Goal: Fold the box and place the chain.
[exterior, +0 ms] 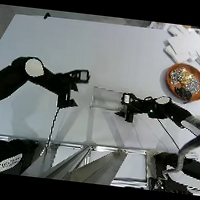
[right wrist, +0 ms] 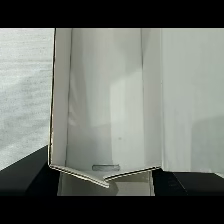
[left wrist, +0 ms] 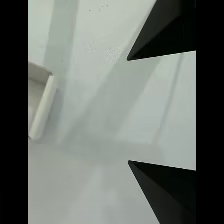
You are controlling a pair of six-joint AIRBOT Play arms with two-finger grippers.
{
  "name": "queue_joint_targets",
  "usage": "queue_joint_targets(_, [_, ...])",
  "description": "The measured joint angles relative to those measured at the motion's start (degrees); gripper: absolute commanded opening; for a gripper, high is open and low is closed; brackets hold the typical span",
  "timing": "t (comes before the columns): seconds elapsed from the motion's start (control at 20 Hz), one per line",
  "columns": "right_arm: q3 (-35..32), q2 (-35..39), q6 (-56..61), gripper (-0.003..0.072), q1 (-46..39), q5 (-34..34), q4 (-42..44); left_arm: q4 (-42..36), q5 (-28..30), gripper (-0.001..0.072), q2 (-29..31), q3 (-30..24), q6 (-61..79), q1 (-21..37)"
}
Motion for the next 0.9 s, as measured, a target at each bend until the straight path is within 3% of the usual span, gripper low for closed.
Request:
queue_joint_targets(0.15, [0.00,0.00,0.00,0.0379,0.00,0.00,-0.02,-9.18,3.80,0.0698,-6.14,-3.30,21.00,1.64])
queue_joint_targets(0.4, [0.00,0.00,0.00,0.0379,0.00,0.00,0.00,-20.68,9.07,0.0702,-14.82,-4.74,37.59,1.25])
queue_joint_targets(0.65, [0.00,0.02,0.07,0.0379,0.00,0.00,0.02,-28.81,11.10,0.0702,-19.26,-4.70,44.65,0.68])
queue_joint_targets(0.9, [0.00,0.00,0.02,0.0379,0.00,0.00,0.02,-30.32,11.06,0.0710,-20.13,-4.66,45.94,0.87])
